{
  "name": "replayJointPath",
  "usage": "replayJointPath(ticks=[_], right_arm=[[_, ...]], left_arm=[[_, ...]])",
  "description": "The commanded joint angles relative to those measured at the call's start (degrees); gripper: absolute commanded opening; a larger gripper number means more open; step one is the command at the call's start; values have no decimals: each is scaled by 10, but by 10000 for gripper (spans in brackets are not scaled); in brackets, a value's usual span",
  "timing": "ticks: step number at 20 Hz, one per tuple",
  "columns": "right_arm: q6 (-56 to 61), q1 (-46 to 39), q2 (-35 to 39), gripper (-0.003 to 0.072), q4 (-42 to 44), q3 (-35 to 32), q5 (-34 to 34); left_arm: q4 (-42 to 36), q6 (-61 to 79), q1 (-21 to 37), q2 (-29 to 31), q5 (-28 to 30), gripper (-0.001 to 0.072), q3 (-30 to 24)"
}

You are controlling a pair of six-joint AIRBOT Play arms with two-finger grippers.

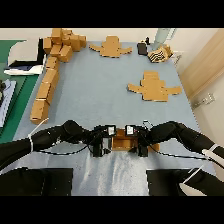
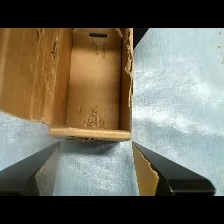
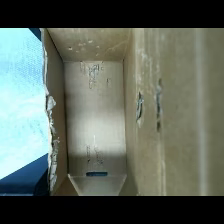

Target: Fold the box.

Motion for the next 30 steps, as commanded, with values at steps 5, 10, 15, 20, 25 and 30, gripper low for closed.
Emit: replayJointPath(ticks=[5,10,15,20,25,30], right_arm=[[0,0,0,586,0,1,0],[0,0,0,586,0,1,0],[0,0,0,586,0,1,0],[0,0,0,586,0,1,0],[0,0,0,586,0,1,0],[0,0,0,586,0,1,0]], left_arm=[[-6,1,-21,-12,3,693,9],[-6,10,-32,-22,5,693,19],[-5,2,-33,-27,14,692,20],[41,-52,-40,-29,19,692,20],[41,-52,-43,-29,19,692,35],[42,-69,-43,-55,17,692,58]])
